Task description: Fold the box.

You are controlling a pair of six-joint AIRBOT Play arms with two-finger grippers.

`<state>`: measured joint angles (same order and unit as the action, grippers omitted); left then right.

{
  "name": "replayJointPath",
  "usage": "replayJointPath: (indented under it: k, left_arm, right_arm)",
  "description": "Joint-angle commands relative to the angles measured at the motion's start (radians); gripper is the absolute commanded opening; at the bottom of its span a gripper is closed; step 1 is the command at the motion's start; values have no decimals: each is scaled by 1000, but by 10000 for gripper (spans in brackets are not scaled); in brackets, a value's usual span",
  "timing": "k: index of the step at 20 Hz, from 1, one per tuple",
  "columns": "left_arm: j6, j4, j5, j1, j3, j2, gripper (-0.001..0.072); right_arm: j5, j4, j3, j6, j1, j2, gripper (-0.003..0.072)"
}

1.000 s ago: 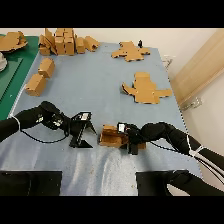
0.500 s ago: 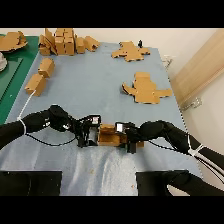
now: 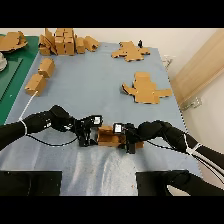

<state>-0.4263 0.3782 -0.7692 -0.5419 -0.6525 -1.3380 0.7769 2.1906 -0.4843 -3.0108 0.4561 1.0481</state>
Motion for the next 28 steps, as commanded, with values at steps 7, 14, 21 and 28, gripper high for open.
replayJointPath:
  k: [7, 14, 21, 28]
  left_arm:
    - [0, -6, 29, -45, 0, 0, 699]
    - [48, 38, 29, -44, 0, 0, 642]
    - [87, 60, 17, -45, 0, 2, 641]
    - [87, 53, 8, -45, -1, 2, 639]
  right_arm:
    - [3, 9, -1, 0, 1, 1, 496]
    - [2, 4, -1, 0, 1, 1, 496]
    - [2, 4, -1, 0, 0, 1, 496]
    - [-2, 3, -1, 0, 0, 1, 496]
